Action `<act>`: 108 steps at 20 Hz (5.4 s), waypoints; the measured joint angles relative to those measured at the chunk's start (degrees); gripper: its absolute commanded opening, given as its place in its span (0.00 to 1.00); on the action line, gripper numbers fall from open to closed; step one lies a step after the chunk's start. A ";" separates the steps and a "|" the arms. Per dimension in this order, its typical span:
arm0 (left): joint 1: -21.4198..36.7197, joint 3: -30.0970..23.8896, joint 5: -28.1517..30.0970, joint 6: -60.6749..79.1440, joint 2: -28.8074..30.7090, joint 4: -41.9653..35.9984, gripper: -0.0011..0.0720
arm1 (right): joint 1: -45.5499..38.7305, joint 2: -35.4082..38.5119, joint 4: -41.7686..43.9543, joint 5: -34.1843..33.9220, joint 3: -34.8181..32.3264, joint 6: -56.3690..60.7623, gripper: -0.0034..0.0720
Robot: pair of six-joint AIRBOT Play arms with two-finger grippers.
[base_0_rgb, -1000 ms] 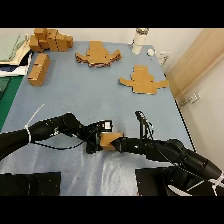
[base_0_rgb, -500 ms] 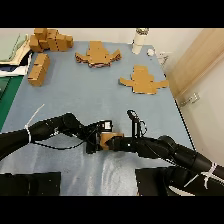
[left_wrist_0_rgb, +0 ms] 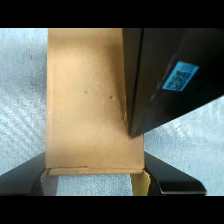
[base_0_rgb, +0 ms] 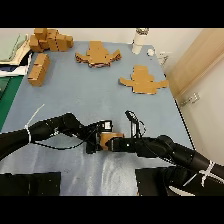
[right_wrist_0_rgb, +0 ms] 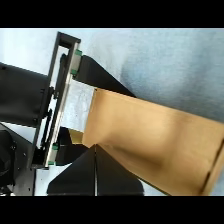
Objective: Fold the box.
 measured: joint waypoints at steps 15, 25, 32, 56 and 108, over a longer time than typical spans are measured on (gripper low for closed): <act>0.00 0.00 0.02 0.07 0.02 0.11 0.59 | -0.02 -1.64 0.07 -0.85 0.15 0.00 0.05; 0.00 0.00 -0.02 -0.04 0.02 -0.07 0.59 | 0.07 0.61 -0.09 -1.25 0.87 0.00 0.05; 0.00 0.00 -0.02 0.00 0.02 -0.04 0.59 | 0.07 -0.57 -0.35 -1.27 0.87 0.00 0.05; 0.00 0.02 0.31 0.02 0.02 -0.39 0.59 | 0.04 -1.62 -1.16 -2.56 0.96 0.00 0.05; 0.07 0.61 -0.35 -3.23 -0.02 -1.42 0.81 | -11.28 14.03 -35.06 -19.04 0.90 27.34 0.05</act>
